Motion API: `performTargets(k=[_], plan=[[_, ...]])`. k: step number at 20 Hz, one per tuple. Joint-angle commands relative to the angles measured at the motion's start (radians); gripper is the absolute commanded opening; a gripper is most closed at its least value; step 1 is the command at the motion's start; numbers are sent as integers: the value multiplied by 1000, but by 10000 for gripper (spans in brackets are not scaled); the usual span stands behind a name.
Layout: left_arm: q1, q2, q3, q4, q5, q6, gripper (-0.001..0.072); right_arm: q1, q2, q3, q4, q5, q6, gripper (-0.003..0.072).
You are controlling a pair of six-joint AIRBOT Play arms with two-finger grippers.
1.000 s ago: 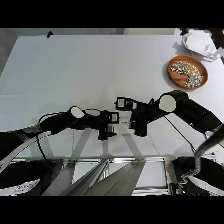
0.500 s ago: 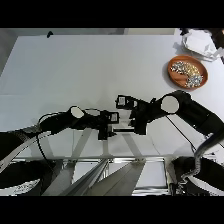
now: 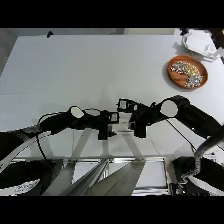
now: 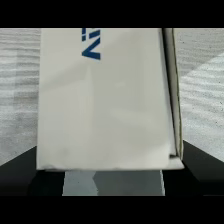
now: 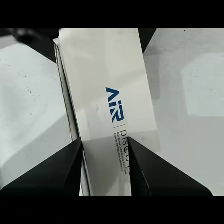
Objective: Fold the box and place the chain.
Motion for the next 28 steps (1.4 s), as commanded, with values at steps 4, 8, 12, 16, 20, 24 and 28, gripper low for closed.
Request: performTargets(k=[4,8,12,16,20,24,28], plan=[[-1,1,0,0,-1,0,272,1,18,-27,26,28,-20,478],[-1,1,0,0,-1,1,272,1,76,-26,26,-12,-46,478],[-1,1,0,0,-1,1,272,1,134,-26,35,-66,-46,474],[-1,1,0,0,-1,1,272,-24,153,-55,213,-78,-126,18],[-1,1,0,0,-1,1,272,-111,152,-194,526,-124,-333,17],[-1,1,0,0,-1,1,272,-148,126,-290,694,-120,-468,16],[-1,1,0,0,-1,1,272,-147,75,-311,721,-80,-504,16]])
